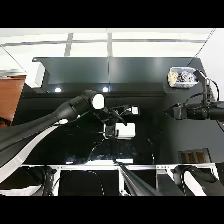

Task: Fold the box and place the chain.

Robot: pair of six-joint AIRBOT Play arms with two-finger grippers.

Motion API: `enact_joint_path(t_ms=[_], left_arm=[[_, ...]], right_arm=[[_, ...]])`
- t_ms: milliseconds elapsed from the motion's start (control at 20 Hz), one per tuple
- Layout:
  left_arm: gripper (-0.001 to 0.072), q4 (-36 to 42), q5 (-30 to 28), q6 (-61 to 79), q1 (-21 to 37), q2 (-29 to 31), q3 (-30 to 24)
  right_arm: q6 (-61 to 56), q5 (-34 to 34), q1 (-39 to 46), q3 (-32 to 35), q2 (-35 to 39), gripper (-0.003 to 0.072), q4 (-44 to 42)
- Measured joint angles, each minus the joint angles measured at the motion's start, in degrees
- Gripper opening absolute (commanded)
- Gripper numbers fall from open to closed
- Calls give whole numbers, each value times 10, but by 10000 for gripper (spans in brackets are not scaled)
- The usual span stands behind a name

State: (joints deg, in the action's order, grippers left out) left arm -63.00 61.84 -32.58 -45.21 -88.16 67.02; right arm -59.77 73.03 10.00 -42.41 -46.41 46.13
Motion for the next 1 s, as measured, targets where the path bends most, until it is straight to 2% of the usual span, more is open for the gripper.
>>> enact_joint_path(t_ms=[100,150,200,250,350,450,600,800,1000], left_arm=[[707,-22,-16,-40,-13,-9,0],[597,-29,-24,-56,-18,-14,0],[337,-37,-37,-72,-23,-18,0],[308,-43,-47,-83,-25,-19,1],[309,-66,-54,-111,-23,-18,6],[309,-108,-38,-154,-5,-2,12],[308,-169,26,-238,58,43,16],[308,-236,122,-340,230,111,7],[308,-257,154,-415,457,142,-20]], right_arm=[[0,0,0,0,0,10,0],[0,0,0,0,0,10,0],[0,0,0,0,0,10,0],[0,0,0,0,0,10,0],[0,0,0,0,0,9,0],[0,0,0,0,0,10,0],[0,0,0,0,0,10,0],[0,0,0,0,0,10,0],[0,-5,0,0,0,10,0]])
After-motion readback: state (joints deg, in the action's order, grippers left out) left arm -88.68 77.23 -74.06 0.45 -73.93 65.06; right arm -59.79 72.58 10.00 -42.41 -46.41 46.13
